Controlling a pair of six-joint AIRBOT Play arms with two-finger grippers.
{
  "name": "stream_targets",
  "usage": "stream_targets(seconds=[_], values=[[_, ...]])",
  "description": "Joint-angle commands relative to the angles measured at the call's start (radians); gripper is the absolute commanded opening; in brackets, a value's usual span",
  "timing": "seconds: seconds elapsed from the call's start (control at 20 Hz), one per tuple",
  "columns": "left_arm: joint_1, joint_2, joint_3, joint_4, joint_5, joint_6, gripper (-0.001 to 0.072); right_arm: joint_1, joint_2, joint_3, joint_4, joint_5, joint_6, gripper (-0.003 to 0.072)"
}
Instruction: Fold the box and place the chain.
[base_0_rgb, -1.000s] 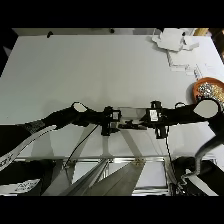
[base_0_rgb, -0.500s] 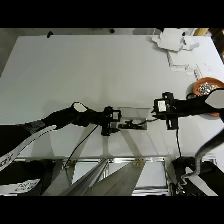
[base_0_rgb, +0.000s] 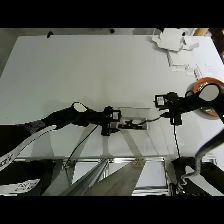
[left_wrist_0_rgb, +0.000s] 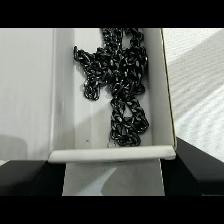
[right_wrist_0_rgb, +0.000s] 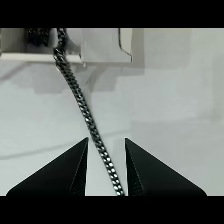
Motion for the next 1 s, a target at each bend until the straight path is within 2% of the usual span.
stream_targets(seconds=[0.0, 0.35, 0.75, 0.9, 0.95], values=[[0.0, 0.0, 0.0, 0.0, 0.0, 0.0, 0.0389, -0.003, -0.056, 0.001, -0.045, -0.024, 0.001, 0.0262], [0.0, 0.0, 0.0, 0.0, 0.0, 0.0, 0.0389, -0.003, -0.111, -0.069, -0.044, -0.102, -0.002, 0.026], [0.0, 0.0, 0.0, 0.0, 0.0, 0.0, 0.0389, -0.003, -0.178, -0.069, -0.018, -0.101, -0.05, 0.0254], [0.0, 0.0, 0.0, 0.0, 0.0, 0.0, 0.0389, -0.003, -0.208, -0.069, -0.018, -0.106, -0.053, 0.0162], [0.0, 0.0, 0.0, 0.0, 0.0, 0.0, 0.0389, -0.003, -0.221, -0.069, -0.018, -0.106, -0.053, 0.0161]])
